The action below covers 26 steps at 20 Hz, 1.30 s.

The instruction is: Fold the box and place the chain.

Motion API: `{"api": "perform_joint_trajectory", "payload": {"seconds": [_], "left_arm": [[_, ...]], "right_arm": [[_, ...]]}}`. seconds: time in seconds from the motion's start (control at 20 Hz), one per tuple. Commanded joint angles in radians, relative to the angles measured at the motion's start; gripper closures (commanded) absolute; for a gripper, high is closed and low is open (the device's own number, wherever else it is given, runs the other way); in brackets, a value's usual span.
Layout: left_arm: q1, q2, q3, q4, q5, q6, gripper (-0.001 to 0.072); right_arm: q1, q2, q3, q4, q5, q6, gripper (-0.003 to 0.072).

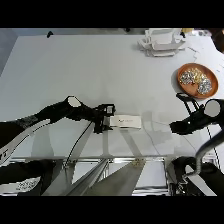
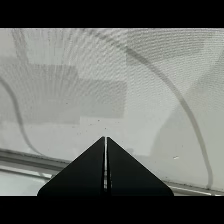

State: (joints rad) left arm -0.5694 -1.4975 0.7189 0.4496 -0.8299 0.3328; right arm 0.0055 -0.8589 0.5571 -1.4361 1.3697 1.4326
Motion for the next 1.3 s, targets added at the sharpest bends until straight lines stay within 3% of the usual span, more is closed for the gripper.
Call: {"api": "perform_joint_trajectory", "payload": {"seconds": [0.0,0.05,0.1,0.35,0.5,0.7,0.95,1.25], "left_arm": [[0.005,0.026,0.000,0.000,0.003,-0.002,0.0547],[0.012,0.056,0.000,0.000,0.004,-0.013,0.0664],[0.024,0.100,0.000,0.000,0.007,-0.043,0.0693],[0.166,0.394,0.000,0.054,0.011,-0.386,0.0673],[0.309,0.552,0.000,0.217,0.013,-0.605,0.0674],[0.533,0.667,0.000,0.489,0.009,-0.983,0.0673],[0.786,0.648,-0.003,0.743,-0.051,-1.323,0.0671],[0.964,0.512,-0.048,0.782,-0.174,-1.374,0.0671]], "right_arm": [[0.000,0.001,0.000,0.000,0.000,0.000,0.0670],[0.000,0.001,0.000,0.000,0.000,0.000,0.0670],[0.000,0.001,0.000,0.000,0.000,0.000,0.0670],[-0.001,0.001,0.000,0.000,0.000,0.000,0.0670],[0.000,0.001,0.000,0.000,0.000,0.000,0.0670],[0.000,0.001,0.000,0.000,0.000,0.000,0.0670],[-0.001,0.001,0.000,0.000,0.000,0.000,0.0670],[0.000,0.001,0.000,0.000,0.000,0.000,0.0670]]}}
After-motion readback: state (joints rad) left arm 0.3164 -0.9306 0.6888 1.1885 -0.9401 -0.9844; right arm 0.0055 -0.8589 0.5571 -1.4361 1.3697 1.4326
